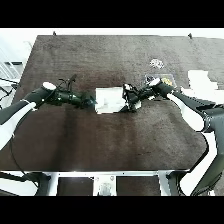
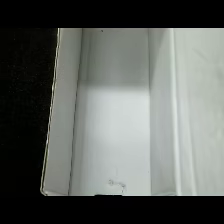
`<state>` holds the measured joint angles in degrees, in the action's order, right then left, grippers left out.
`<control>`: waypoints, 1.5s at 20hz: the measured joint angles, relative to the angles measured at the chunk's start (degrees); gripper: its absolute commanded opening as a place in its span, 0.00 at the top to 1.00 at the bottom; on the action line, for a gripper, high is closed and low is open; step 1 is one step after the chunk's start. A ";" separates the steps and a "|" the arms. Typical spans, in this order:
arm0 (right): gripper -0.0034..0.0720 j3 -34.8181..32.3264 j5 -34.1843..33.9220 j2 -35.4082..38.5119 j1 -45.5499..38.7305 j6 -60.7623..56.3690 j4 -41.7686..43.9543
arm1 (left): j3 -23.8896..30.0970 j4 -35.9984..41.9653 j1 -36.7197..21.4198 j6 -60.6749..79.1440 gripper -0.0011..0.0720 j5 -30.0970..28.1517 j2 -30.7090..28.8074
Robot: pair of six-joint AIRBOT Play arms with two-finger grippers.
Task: Fold the box and place the chain.
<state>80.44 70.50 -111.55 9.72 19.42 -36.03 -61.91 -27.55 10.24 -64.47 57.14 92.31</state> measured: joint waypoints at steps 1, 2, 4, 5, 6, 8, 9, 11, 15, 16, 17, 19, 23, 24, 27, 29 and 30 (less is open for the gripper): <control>0.20 0.00 0.00 0.00 0.00 0.00 0.00 | -0.46 -1.18 0.57 -1.42 0.56 -0.35 -0.17; 0.20 0.00 0.00 0.00 0.00 0.00 0.00 | -0.92 -2.45 1.27 -2.91 0.56 -1.03 -0.46; 0.20 0.00 0.00 0.00 0.00 -0.02 0.00 | -1.84 -5.38 2.67 -6.21 0.56 -2.60 -1.09; 0.20 0.00 0.00 0.00 0.00 -0.02 0.00 | -2.38 -6.86 3.32 -7.96 0.56 -3.32 -1.36; 0.20 0.00 0.00 0.00 0.00 -0.02 0.00 | -3.02 -8.63 4.07 -9.92 0.56 -3.80 -1.53; 0.20 0.00 0.00 0.00 0.00 0.00 0.00 | -4.35 -12.33 5.46 -14.23 0.56 -4.55 -1.77; 0.20 0.00 0.00 0.00 0.00 -0.02 0.00 | -5.01 -14.19 6.08 -16.57 0.56 -4.81 -1.84; 0.20 0.00 0.00 0.00 0.00 -0.02 0.00 | -5.97 -18.10 7.34 -21.86 0.56 -5.14 -1.92; 0.20 0.00 0.00 0.00 0.00 -0.02 0.00 | -7.26 -24.79 9.49 -31.95 0.56 -5.33 -1.99; 0.20 0.00 0.00 0.00 0.00 -0.02 0.00 | -7.74 -26.40 10.05 -34.07 0.56 -5.38 -1.99; 0.20 0.00 0.00 0.00 0.00 -0.02 0.00 | -8.33 -28.17 10.67 -36.35 0.56 -5.44 -1.99; 0.20 0.00 0.00 0.00 0.00 -0.02 0.00 | -9.42 -31.63 11.89 -40.74 0.56 -5.55 -1.99; 0.20 0.00 0.00 0.00 0.00 -0.02 0.02 | -10.43 -35.76 13.70 -46.38 0.56 -6.08 -1.95; 0.20 0.00 0.00 0.00 0.00 -0.02 0.00 | -10.54 -36.48 13.97 -47.30 0.56 -6.05 -1.95; 0.20 0.00 0.00 0.00 0.00 0.00 0.00 | -10.75 -37.57 14.29 -49.66 0.56 -5.57 -1.77; 0.20 0.00 0.00 0.00 0.00 0.00 0.00 | -11.21 -37.92 14.36 -50.51 0.55 -4.85 -1.25; 0.20 0.00 0.00 0.00 0.00 0.00 0.00 | -11.74 -38.03 14.40 -50.82 0.55 -4.26 -0.83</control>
